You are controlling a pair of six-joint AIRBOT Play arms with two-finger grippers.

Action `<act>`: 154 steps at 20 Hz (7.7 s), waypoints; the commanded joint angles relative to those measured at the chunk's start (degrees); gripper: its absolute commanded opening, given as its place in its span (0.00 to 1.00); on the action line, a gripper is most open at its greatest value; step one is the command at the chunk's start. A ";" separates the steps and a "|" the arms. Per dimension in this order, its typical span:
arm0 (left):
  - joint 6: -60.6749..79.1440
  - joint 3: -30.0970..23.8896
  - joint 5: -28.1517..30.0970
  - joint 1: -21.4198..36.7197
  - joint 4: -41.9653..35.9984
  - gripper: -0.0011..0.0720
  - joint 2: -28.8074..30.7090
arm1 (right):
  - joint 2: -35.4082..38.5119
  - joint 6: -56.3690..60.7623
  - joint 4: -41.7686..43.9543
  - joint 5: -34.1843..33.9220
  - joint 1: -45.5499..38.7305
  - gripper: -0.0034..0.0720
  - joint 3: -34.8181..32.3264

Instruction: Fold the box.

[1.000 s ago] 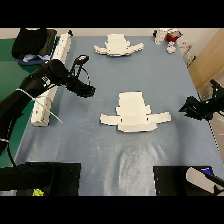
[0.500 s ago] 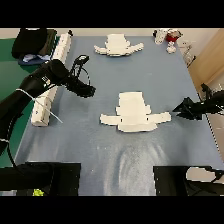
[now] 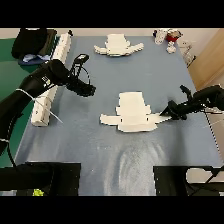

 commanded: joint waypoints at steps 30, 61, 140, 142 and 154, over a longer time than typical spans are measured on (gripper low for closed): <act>35.52 1.44 -21.05 6.95 -40.00 0.80 -24.83 | 32.00 -9.66 10.03 23.37 25.11 0.05 -27.12; 54.07 6.93 -24.72 -1.03 -33.62 0.02 -20.22 | 32.00 8.39 -20.55 35.98 24.90 0.50 -23.91; 71.65 -22.05 -1.53 -12.46 -31.67 0.03 2.86 | 32.02 16.04 -12.44 35.82 24.85 0.55 -23.19; 71.67 -22.05 -1.25 -12.48 -31.69 0.03 2.89 | 32.04 16.02 -10.23 31.71 24.85 0.30 -22.45; 71.65 -22.05 -1.27 -12.48 -31.69 0.03 2.89 | 46.84 14.71 -12.28 2.45 42.34 0.05 -19.26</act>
